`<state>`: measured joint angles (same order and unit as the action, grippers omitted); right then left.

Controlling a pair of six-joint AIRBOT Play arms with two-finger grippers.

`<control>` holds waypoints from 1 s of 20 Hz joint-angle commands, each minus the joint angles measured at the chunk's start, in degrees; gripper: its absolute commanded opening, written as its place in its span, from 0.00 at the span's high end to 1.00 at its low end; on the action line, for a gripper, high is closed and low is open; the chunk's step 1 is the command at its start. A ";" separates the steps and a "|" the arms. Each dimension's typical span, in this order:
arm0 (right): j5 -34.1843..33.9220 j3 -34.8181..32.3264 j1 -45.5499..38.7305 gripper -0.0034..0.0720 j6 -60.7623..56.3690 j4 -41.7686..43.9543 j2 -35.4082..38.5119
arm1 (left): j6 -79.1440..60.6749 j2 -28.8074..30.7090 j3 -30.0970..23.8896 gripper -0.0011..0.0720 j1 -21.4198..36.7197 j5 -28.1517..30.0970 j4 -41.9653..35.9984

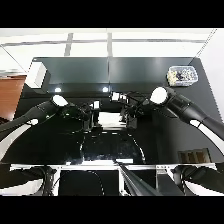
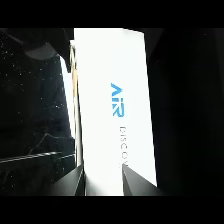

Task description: Fold the box and place the chain.

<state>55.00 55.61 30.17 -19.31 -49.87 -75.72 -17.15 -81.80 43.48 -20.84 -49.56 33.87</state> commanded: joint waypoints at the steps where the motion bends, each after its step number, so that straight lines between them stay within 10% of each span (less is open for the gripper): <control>1: 0.04 -0.04 0.31 0.48 -0.02 -0.13 -0.02 | -0.02 -0.02 0.04 0.44 -0.04 0.02 0.00; 13: 0.35 -1.92 0.31 0.44 -1.97 -0.13 0.94 | -0.02 -0.02 0.04 0.44 -0.04 0.02 0.00; 18: 2.84 -1.42 -3.23 0.45 -25.75 -0.15 8.46 | -0.02 -0.02 0.04 0.44 -0.04 0.02 0.00; 20: 5.33 -2.47 -5.07 0.95 -38.03 0.57 8.59 | -0.02 -0.02 0.04 0.44 -0.04 0.02 0.00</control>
